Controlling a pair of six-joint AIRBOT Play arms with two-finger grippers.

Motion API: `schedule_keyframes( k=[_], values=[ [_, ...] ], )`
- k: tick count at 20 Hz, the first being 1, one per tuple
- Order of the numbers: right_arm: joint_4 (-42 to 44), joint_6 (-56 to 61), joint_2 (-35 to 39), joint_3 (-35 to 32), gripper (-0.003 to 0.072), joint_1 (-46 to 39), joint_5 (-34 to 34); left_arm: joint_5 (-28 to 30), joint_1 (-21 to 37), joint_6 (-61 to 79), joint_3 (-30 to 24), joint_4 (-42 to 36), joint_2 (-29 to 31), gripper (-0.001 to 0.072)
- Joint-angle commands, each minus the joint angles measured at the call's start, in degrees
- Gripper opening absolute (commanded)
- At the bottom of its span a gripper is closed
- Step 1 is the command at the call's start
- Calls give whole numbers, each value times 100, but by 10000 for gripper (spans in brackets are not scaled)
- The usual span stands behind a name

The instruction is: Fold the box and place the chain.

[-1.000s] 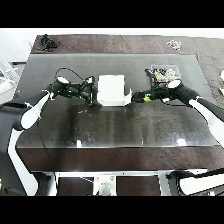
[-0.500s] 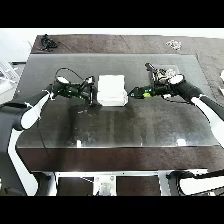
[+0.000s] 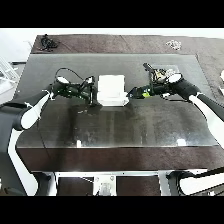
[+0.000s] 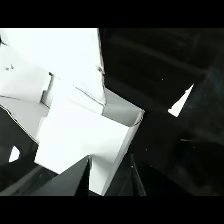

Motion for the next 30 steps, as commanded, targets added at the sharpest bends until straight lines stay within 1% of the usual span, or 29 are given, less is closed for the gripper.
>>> schedule_keyframes(
  k=[1, 5, 8, 11, 13, 14, 16, 19, 20, 24, 28, 30],
  values=[
    [-109, 74, -79, 55, 318, -2, 57, 0, 4, 0, 2, 0, 2, 593],
    [-24, 81, -79, 313, 317, 118, 127, 2, 4, 0, 2, 0, 2, 593],
    [-109, 339, -229, 334, 317, 190, 238, 0, 4, 0, 2, 0, 2, 594],
    [-109, 339, -317, 365, 319, 210, 271, -2, 4, 0, 2, 0, 2, 593],
    [-111, 345, -315, 509, 369, 275, 332, -2, 4, 0, 2, 0, 2, 593],
    [-136, 448, -317, 610, 369, 321, 367, -4, 4, 0, 2, 0, 2, 593],
    [-538, 988, -317, 835, 369, 459, 411, -4, 4, 0, 2, 0, 2, 593],
    [-1764, 1801, -317, 1099, 368, 739, 426, -4, 4, -2, 2, 0, 2, 593],
    [-1985, 1961, -317, 1139, 368, 809, 426, -4, 4, -2, 2, 0, 2, 593],
    [-2409, 2564, -334, 1161, 368, 955, 396, -9, 4, -2, 2, 0, 2, 593],
    [-2474, 2898, -334, 1239, 367, 1075, 306, -35, 4, -2, 2, 0, 2, 593],
    [-2769, 3226, -334, 1360, 366, 1178, 306, -39, 4, -2, 2, 0, 2, 593]
  ],
)
